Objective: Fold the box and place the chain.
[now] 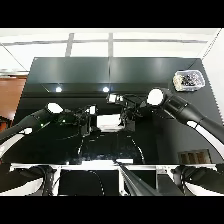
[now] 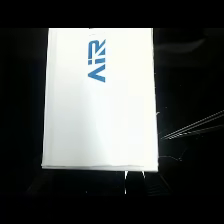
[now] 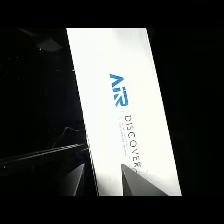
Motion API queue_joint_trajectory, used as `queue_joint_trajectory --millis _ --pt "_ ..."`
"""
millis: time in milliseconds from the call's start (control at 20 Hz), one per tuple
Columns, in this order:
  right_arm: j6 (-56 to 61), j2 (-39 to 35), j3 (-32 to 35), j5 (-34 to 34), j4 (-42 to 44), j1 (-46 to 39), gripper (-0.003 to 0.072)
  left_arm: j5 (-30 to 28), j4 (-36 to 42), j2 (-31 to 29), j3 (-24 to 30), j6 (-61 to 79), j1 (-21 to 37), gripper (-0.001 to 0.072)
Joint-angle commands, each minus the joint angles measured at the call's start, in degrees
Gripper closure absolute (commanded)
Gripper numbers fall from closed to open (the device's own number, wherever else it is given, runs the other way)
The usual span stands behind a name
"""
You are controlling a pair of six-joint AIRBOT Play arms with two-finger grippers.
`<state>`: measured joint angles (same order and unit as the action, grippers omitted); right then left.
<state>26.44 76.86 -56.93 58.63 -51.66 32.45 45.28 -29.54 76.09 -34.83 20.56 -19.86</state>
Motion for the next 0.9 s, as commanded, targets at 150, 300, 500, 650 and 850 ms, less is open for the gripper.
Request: queue_joint_trajectory --millis 150,300,500,650,850 --pt "1.66 -0.79 -0.20 0.50 0.42 0.04 0.0417 -0.04 0.02 0.02 -0.02 0.00 0.00 0.0258" --pt "6.80 -5.01 -1.70 2.27 0.55 -1.66 0.0417 -0.04 0.00 0.02 -0.02 0.00 0.00 0.0246" --pt "22.60 -8.68 -3.91 9.38 4.02 -8.48 0.0667 -0.04 0.00 0.02 -0.02 0.00 0.00 0.0246" --pt "23.47 -8.02 1.68 12.11 10.54 -10.84 0.0669 -0.04 0.00 0.02 -0.02 0.00 0.00 0.0247" --pt "24.28 -1.86 7.28 7.32 33.03 -10.78 0.0668 -0.04 0.00 0.02 -0.02 0.02 -0.02 0.0247"
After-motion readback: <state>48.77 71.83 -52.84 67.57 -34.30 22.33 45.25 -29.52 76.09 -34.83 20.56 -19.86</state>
